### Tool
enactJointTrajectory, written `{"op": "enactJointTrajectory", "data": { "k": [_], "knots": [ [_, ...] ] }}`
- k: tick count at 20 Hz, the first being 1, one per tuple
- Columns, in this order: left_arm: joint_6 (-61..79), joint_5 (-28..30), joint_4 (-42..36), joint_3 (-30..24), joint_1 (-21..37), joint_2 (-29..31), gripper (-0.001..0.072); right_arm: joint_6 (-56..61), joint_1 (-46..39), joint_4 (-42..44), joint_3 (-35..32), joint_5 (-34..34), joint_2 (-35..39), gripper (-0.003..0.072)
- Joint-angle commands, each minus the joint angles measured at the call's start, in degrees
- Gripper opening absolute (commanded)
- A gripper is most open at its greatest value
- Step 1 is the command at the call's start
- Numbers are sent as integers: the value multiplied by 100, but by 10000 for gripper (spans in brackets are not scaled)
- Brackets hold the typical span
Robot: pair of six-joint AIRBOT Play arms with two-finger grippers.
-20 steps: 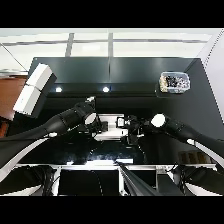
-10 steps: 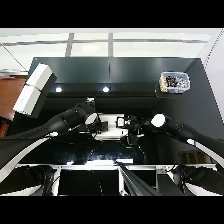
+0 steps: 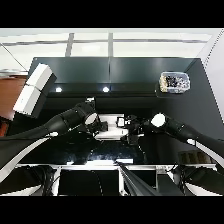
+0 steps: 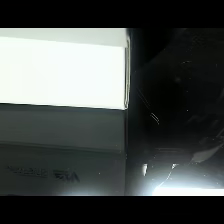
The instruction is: Fold the box and place the chain.
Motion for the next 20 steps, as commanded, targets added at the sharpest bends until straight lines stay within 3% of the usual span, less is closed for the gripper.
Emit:
{"op": "enactJointTrajectory", "data": {
  "k": [1,13,15,20],
  "knots": [
    [-7,2,-11,0,2,-2,29,11,2,17,-4,4,4,373],
    [13,11,15,0,4,61,31,46,2,11,-4,7,31,379],
    [13,9,20,0,4,63,31,122,-11,-87,-2,-24,223,703],
    [50,57,85,0,4,63,31,872,-85,-1635,-2,326,981,700]
  ]
}}
